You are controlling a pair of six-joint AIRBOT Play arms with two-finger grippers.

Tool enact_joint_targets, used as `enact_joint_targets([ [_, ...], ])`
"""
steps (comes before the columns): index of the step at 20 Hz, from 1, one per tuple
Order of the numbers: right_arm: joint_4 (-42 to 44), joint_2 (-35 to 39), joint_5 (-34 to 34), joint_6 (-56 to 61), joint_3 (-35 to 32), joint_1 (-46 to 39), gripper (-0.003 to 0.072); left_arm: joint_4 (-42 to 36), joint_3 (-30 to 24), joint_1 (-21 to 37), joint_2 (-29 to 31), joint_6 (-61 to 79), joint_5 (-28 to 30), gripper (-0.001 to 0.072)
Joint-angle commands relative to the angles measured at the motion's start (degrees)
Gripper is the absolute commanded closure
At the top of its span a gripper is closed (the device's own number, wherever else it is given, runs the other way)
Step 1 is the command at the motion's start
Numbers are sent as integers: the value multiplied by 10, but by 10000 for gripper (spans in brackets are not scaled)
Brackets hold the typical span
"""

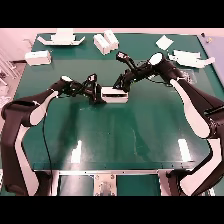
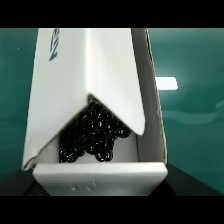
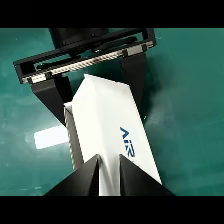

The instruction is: Fold the box and place the chain.

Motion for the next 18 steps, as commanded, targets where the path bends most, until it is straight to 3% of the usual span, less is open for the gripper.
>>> enact_joint_targets([
  [1,-3,2,0,-2,-3,0,550,0,0,1,0,0,0,233],
  [18,24,2,-23,-16,-68,3,550,0,0,1,0,0,0,233],
])
